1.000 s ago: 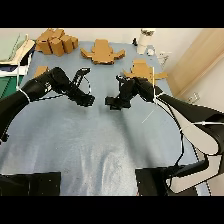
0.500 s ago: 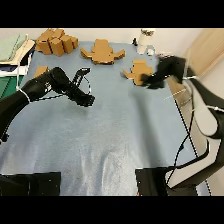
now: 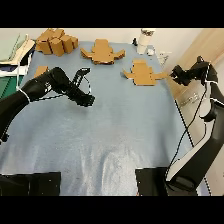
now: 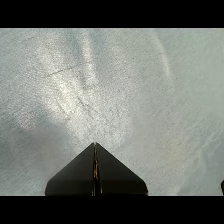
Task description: Fold the box.
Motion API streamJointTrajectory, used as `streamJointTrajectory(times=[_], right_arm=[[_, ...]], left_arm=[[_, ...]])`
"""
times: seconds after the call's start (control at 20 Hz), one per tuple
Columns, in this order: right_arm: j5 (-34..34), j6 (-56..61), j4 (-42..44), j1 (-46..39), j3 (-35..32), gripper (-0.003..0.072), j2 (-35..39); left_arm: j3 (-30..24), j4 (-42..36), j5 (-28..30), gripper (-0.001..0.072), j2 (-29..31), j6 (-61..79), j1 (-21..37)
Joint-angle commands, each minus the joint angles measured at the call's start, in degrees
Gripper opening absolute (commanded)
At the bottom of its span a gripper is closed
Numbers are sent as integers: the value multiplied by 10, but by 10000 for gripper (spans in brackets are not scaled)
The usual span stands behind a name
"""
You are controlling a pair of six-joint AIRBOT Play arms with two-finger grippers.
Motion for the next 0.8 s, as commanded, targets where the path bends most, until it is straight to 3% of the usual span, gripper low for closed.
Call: streamJointTrajectory(times=[0.0,0.5,0.75], right_arm=[[36,-12,44,-2,63,383,-78],[143,-57,57,26,63,383,-112],[154,-87,66,36,66,357,-112]], left_arm=[[0,0,0,11,0,0,0],[0,0,0,11,0,0,0],[0,0,0,11,0,0,0]])
